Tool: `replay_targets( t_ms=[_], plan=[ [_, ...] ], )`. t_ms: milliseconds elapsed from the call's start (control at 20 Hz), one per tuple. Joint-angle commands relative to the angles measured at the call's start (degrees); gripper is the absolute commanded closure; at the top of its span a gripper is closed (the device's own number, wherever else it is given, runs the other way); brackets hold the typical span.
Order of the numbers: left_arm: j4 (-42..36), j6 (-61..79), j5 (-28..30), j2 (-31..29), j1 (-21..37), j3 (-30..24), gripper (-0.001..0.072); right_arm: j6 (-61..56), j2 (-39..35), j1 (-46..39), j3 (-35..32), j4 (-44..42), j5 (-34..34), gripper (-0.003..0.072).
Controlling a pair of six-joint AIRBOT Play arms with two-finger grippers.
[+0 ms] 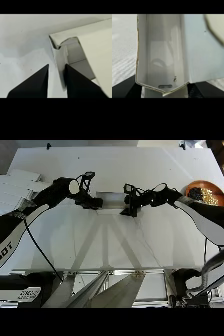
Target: Fold the box and place the chain.
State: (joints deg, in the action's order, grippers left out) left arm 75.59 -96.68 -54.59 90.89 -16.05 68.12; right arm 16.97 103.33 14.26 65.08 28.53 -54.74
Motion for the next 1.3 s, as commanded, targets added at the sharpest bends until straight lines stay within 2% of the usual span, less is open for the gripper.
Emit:
replay_targets(
  t_ms=[0,200,250,350,450,500,700,850,1000,1200,1250],
  plan=[
    [1.7,-4.66,-1.97,0.04,-0.26,0.11,0.048,-0.04,0.02,-0.04,0.04,0.09,0.09,0.0226],
    [3.04,-6.27,-3.5,0.04,-1.18,0.13,0.0471,-0.04,0.02,-0.04,0.04,0.09,0.09,0.0226],
    [3.54,-7.45,-3.48,0.07,-1.49,0.24,0.0428,-0.04,0.02,-0.04,0.04,0.09,0.09,0.0226],
    [5.53,-7.78,-3.54,0.07,-2.14,0.63,0.0426,-0.04,0.02,-0.04,0.04,0.09,0.11,0.0226],
    [6.47,-7.96,-3.52,0.07,-2.69,1.62,0.036,-0.04,0.02,-0.07,0.04,0.09,0.09,0.0226],
    [6.34,-8.11,-3.52,0.26,-2.8,2.58,0.0356,-0.04,0.02,-0.07,0.04,0.09,0.09,0.0226],
    [6.4,-10.54,-4.61,3.21,-3.69,7.78,0.0355,-0.04,0.02,-0.07,0.04,0.11,0.09,0.0226],
    [6.4,-10.51,-7.63,7.34,-5.29,11.39,0.0355,-0.04,0.02,-0.07,0.04,0.09,0.11,0.0226],
    [8.09,-10.73,-8.07,9.42,-6.8,11.91,0.0367,-0.04,0.02,-0.07,0.04,0.09,0.09,0.0226],
    [14.84,-17.79,-11.67,9.6,-7.21,11.91,0.0397,-0.04,0.02,-0.04,0.04,0.11,0.09,0.0226],
    [15.08,-18.25,-12.11,9.6,-7.19,11.91,0.0457,-0.04,0.02,-0.04,0.04,0.09,0.09,0.0226]
  ],
)
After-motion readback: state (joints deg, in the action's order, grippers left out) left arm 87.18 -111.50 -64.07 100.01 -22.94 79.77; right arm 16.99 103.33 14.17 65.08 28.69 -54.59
